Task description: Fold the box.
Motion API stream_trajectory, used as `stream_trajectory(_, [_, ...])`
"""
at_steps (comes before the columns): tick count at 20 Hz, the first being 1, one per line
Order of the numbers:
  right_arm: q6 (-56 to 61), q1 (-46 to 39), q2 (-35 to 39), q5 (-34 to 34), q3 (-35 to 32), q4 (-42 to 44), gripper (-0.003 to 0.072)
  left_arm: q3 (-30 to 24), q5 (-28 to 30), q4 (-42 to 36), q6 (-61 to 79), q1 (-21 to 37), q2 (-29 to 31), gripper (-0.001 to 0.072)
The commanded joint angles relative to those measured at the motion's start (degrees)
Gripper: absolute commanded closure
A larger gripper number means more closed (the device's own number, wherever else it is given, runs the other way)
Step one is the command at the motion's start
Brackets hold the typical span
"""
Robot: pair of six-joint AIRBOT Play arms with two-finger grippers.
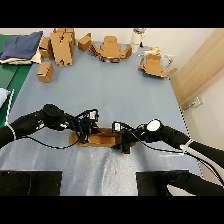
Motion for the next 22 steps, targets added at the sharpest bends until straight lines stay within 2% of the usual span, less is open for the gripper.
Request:
stream_trajectory(1, [0.0,0.0,0.0,0.0,0.0,0.0,0.0108,0.0,0.0,0.0,0.0,0.0,0.0,0.0695])
stream_trajectory(8, [0.0,0.0,0.0,0.0,0.0,0.0,0.0108,0.0,1.5,0.0,0.0,0.0,0.0,0.0688])
stream_trajectory(9, [0.0,0.0,0.0,0.0,0.0,0.0,0.0108,0.0,1.5,0.0,0.0,0.0,0.0,0.0433])
stream_trajectory(10, [0.0,0.0,0.0,0.0,0.0,0.0,0.0108,0.0,1.5,0.0,-1.2,0.0,0.0,0.0256])
stream_trajectory(14, [0.0,0.0,0.0,0.0,0.0,0.0,0.0109,0.1,3.1,1.1,-3.1,0.1,0.3,0.0258])
stream_trajectory(16, [0.0,0.0,0.0,0.0,0.0,0.0,0.0108,0.1,3.8,6.0,-6.1,0.1,2.1,0.0258])
stream_trajectory(18, [0.0,0.0,0.0,0.1,0.0,0.0,0.0108,0.1,3.5,17.8,-17.7,0.1,6.4,0.0258])
stream_trajectory(21, [0.0,0.0,0.0,0.2,0.0,0.0,0.0108,0.1,-2.8,40.6,-41.4,0.1,15.0,0.026])
stream_trajectory(22, [0.0,0.0,0.0,0.2,0.0,0.0,0.0109,0.1,-6.5,44.4,-49.2,0.1,17.3,0.0315])
